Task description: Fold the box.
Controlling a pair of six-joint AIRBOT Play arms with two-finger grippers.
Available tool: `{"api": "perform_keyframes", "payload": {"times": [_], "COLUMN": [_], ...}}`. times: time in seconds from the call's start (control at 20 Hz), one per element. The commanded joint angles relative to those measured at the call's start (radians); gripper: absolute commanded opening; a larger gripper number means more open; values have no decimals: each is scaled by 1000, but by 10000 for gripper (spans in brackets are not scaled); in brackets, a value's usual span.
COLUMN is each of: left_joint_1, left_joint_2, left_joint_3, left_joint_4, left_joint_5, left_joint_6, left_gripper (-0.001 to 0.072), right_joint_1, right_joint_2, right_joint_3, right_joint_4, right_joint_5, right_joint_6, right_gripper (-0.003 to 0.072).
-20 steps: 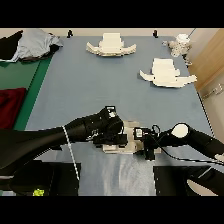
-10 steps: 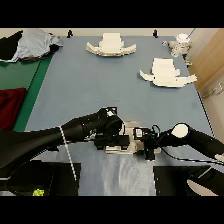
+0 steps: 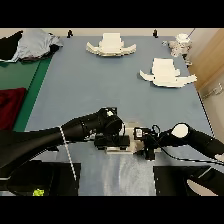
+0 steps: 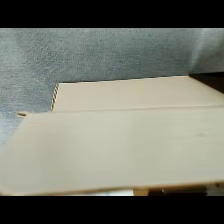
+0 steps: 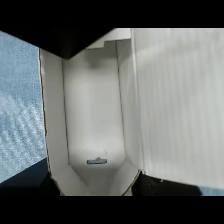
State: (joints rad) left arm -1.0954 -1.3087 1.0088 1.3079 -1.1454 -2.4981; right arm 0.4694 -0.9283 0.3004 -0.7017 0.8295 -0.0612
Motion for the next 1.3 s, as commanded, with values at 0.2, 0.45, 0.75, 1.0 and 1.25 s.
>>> {"api": "perform_keyframes", "payload": {"times": [0.2,0.45,0.75,1.0,1.25], "left_joint_1": [11,62,62,46,211], "left_joint_2": [1,1,1,-10,142], "left_joint_3": [62,179,193,193,149], "left_joint_4": [-26,55,109,144,144], "left_joint_5": [-46,-356,-574,-550,-521], "left_joint_6": [47,100,190,318,476], "left_gripper": [701,700,699,18,16], "right_joint_1": [0,0,0,0,0], "right_joint_2": [1,1,1,1,1], "right_joint_3": [1,1,1,1,1], "right_joint_4": [1,1,1,1,2], "right_joint_5": [0,0,0,0,0], "right_joint_6": [0,0,0,0,0], "right_gripper": [528,528,528,528,528]}}
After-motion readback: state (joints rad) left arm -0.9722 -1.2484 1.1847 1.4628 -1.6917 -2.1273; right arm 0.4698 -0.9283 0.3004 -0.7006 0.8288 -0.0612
